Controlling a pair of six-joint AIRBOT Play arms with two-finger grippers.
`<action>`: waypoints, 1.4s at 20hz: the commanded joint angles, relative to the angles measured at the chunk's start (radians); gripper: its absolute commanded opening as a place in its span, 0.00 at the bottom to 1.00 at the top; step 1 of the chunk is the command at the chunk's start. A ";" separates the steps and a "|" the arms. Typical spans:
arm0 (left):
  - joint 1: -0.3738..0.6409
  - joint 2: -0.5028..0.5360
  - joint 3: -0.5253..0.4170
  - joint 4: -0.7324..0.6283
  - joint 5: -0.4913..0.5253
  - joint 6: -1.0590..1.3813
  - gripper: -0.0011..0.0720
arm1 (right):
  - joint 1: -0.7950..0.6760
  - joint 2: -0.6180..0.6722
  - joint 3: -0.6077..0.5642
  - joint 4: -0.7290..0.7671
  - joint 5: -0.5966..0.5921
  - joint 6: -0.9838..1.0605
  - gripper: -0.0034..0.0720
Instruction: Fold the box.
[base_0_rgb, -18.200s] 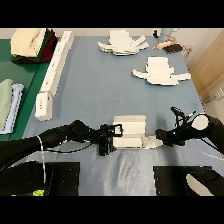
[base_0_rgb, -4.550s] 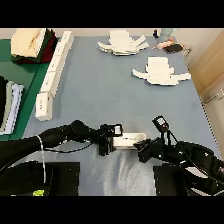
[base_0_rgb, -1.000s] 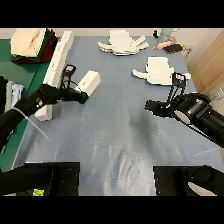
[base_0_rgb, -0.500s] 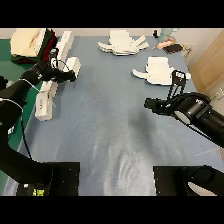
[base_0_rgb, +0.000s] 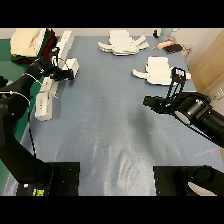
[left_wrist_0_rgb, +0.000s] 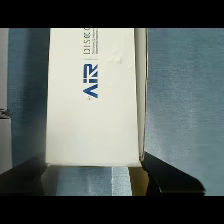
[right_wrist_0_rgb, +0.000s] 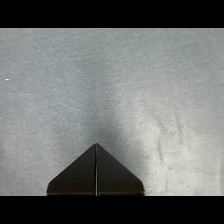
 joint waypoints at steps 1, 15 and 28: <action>-0.001 -0.016 0.012 0.047 -0.018 -0.055 0.73 | 0.000 0.000 0.001 -0.001 -0.006 0.000 0.05; 0.010 -0.033 0.011 0.092 0.039 -0.104 0.73 | 0.000 0.000 0.001 0.003 -0.005 -0.042 0.05; 0.008 -0.039 0.011 0.092 0.066 -0.103 0.73 | 0.000 0.000 0.001 0.018 -0.005 -0.042 0.05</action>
